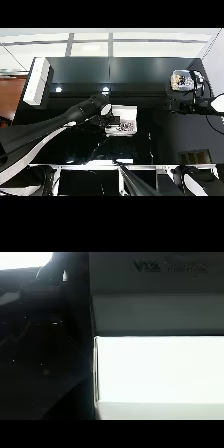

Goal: Fold the box and place the chain.

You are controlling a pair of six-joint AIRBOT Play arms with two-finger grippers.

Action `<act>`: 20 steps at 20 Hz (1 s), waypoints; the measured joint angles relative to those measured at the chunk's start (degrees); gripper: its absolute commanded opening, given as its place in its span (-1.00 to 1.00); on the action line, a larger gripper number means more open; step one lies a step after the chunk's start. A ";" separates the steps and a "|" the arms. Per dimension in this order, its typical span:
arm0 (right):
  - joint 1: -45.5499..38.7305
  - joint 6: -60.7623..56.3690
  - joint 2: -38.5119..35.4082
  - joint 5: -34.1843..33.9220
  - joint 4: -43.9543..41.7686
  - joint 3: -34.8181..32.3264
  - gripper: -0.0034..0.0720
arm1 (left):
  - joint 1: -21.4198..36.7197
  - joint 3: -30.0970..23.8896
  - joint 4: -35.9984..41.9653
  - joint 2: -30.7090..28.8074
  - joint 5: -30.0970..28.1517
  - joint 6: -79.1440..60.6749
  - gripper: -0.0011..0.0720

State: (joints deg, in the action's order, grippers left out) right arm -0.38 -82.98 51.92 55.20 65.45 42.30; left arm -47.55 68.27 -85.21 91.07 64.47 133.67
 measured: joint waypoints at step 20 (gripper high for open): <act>-0.57 -0.39 -0.09 -0.11 2.01 0.04 0.00 | 12.22 -18.08 -17.64 -31.76 -3.26 9.27 0.59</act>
State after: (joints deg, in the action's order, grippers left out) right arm -0.95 -83.37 51.83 55.09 67.46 42.35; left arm -35.33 50.19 -102.85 59.31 61.21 142.93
